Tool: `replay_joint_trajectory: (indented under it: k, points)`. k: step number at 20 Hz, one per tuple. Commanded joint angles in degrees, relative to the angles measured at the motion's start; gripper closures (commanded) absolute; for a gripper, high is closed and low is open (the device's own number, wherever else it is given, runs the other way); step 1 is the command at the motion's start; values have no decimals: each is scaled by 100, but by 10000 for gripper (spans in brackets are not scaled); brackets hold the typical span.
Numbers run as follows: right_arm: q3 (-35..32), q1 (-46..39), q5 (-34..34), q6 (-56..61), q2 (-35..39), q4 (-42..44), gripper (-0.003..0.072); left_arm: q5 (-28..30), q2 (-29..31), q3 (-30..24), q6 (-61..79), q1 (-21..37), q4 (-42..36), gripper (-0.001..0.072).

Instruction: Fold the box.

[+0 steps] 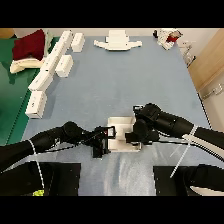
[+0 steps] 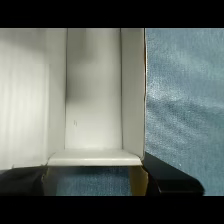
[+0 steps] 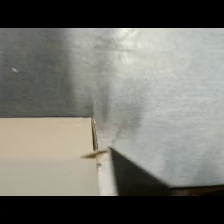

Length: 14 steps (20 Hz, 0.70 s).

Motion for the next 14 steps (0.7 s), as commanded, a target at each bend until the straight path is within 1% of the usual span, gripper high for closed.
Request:
replay_joint_trajectory:
  k: [1,3,6,10,12,13,14]
  points:
    - [4,4,20,-68,4,166,161,2,0,7,2,2,2,245]
    - [7,-2,7,-234,33,275,161,2,0,7,2,2,2,245]
    - [221,-129,-343,-415,258,433,161,2,0,7,2,2,2,245]
    - [776,-334,-706,-455,850,199,162,2,0,7,2,2,2,245]
    - [898,-450,-944,-452,1145,-94,183,4,0,7,2,0,2,245]
    - [896,-562,-1165,-452,1246,-269,308,2,0,7,2,0,2,245]
    - [894,-728,-1434,-455,1276,-501,520,2,0,7,2,2,2,245]
